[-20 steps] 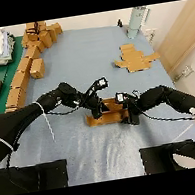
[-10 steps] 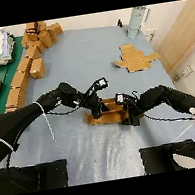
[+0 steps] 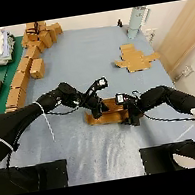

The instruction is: Fold the box.

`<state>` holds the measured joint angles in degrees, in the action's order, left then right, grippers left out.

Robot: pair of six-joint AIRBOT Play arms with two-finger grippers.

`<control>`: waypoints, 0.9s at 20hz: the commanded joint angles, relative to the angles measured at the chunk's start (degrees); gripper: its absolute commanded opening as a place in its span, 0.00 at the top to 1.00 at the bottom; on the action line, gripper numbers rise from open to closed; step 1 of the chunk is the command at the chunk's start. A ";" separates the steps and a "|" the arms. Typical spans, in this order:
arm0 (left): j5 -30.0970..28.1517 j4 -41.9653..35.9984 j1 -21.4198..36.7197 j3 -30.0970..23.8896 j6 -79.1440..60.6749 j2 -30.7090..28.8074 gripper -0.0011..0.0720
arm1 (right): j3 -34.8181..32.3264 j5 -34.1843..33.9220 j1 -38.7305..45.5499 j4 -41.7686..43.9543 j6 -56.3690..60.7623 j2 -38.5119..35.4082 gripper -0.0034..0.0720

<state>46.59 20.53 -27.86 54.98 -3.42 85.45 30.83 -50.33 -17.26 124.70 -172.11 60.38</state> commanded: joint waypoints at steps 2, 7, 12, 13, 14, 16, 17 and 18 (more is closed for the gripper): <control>0.04 0.04 0.00 0.02 0.00 0.04 0.97 | 0.04 2.08 0.02 0.24 0.00 2.16 0.00; 0.04 0.04 0.00 0.02 0.00 0.04 0.97 | 0.04 2.10 0.00 0.24 0.00 2.71 0.00; 0.04 0.04 0.00 0.02 -0.02 0.04 0.97 | 0.04 2.03 0.00 0.20 0.00 2.93 0.19; 0.04 0.04 0.00 0.02 0.00 0.04 0.97 | 0.04 2.03 0.00 0.17 0.00 2.93 0.19; 0.04 0.04 0.00 0.02 0.00 0.04 0.97 | 0.04 2.03 0.00 0.17 0.00 2.93 0.19; 0.04 0.04 0.00 0.02 0.00 0.04 0.97 | 0.04 2.03 0.00 0.07 0.00 2.89 0.19; 0.04 0.07 0.00 0.02 0.00 0.04 0.97 | 0.04 2.03 0.00 0.07 0.00 2.89 0.19; 0.04 0.04 0.00 0.02 -0.02 0.04 0.97 | 0.04 2.03 0.00 0.04 0.00 2.86 0.19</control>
<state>46.65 20.58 -27.86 54.98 -3.42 85.45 30.83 -48.25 -17.28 124.86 -172.13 63.26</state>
